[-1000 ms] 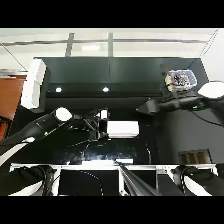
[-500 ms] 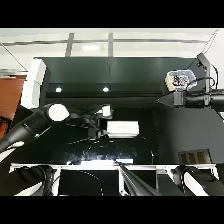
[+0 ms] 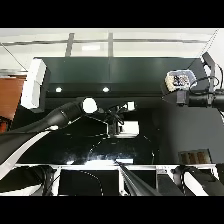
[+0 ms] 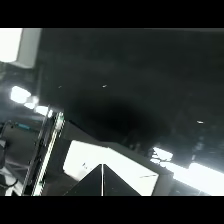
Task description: Fold the box and place the chain.
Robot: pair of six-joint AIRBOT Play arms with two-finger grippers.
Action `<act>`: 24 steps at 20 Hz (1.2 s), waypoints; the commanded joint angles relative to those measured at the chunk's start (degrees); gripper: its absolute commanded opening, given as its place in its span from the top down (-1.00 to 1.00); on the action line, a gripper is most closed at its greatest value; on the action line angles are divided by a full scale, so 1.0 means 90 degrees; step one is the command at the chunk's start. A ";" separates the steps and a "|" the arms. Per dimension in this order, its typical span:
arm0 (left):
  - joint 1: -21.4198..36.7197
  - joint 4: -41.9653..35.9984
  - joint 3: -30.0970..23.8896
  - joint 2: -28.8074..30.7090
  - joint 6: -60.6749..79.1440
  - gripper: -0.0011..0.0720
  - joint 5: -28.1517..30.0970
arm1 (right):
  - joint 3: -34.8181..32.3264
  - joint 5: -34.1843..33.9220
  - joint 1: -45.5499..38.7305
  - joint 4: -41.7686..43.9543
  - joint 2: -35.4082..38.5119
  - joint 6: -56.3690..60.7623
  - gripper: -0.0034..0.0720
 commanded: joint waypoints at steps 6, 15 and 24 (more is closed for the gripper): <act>-0.0044 0.0012 0.0126 -0.0187 -0.0143 -0.96 -0.0347 | 0.0005 -0.0046 -0.0330 -0.0112 0.0002 -0.0010 0.88; -0.0027 0.0306 0.0138 -0.0180 -0.0146 -0.96 -0.0675 | 0.0005 -0.0046 -0.0330 -0.0112 0.0002 -0.0007 0.88; 0.0170 0.1107 0.0777 -0.0158 -0.0522 -0.97 -0.1535 | 0.0005 -0.0022 -0.0330 -0.0112 0.0002 -0.0007 0.88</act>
